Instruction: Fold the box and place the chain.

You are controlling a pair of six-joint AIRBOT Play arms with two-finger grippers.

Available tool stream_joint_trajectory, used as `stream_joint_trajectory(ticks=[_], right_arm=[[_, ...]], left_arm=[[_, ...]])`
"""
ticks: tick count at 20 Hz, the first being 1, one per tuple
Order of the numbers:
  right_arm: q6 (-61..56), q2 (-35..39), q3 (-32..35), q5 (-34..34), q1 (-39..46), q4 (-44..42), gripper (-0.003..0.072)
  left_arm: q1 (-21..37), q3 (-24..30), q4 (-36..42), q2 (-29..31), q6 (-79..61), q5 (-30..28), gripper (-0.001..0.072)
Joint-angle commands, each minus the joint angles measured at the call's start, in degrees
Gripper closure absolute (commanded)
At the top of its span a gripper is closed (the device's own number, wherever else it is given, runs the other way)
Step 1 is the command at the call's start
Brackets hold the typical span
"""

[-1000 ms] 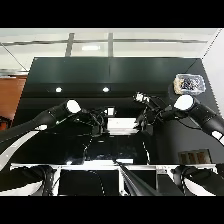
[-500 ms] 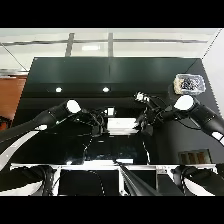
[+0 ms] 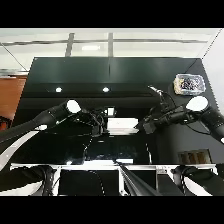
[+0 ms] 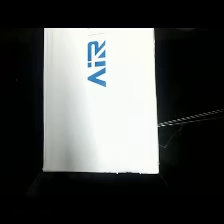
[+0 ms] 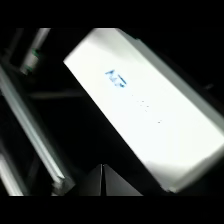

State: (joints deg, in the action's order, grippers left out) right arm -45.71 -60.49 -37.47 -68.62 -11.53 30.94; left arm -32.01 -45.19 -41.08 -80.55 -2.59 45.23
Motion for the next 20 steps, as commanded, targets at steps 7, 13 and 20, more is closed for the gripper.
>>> stream_joint_trajectory(ticks=[7, 13, 20], right_arm=[[-4.3, -8.3, 4.2, 12.8, -3.1, -12.2, 0.0677], [-5.1, -10.7, 4.2, 14.6, -3.4, -9.2, 0.0677], [-5.1, -10.8, 4.2, 15.3, -4.1, -6.7, 0.0676]], left_arm=[[0.0, 0.0, 0.0, 0.0, 0.0, 0.0, 0.0416], [0.0, 0.0, 0.0, 0.0, 0.0, 0.0, 0.0416], [0.0, 0.0, 0.0, 0.0, 0.0, 0.0, 0.0417]])
